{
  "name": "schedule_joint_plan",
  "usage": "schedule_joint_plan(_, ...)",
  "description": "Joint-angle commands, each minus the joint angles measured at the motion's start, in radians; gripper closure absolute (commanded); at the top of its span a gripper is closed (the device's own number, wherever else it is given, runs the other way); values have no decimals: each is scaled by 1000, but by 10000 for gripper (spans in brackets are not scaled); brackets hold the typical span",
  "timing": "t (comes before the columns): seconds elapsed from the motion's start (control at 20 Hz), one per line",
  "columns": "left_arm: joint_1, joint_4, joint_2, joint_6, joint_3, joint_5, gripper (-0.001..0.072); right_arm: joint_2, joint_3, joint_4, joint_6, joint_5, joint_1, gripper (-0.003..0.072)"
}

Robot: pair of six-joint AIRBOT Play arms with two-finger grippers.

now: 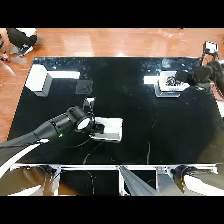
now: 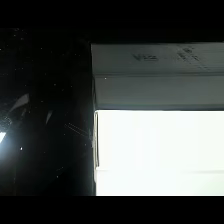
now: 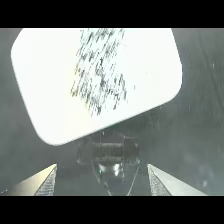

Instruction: Fold the box and place the chain.

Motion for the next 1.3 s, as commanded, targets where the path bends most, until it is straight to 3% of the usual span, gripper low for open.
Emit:
schedule_joint_plan(0.0,-1,-2,0,21,0,-5,688,-235,188,55,-6,-15,-53,-19)
schedule_joint_plan(0.2,-1,-5,0,21,0,-1,688,-395,347,131,15,-80,-64,-18)
schedule_joint_plan(0.4,-1,-6,0,18,0,9,688,-454,383,140,45,-83,-72,0)
schedule_joint_plan(0.45,-1,-6,0,18,0,10,688,-465,383,153,41,-85,-72,148)
schedule_joint_plan(0.5,-1,-6,0,18,0,10,688,-474,383,167,37,-87,-74,162)
schedule_joint_plan(1.25,-1,-6,0,18,0,10,687,-502,383,160,100,-31,-106,163)
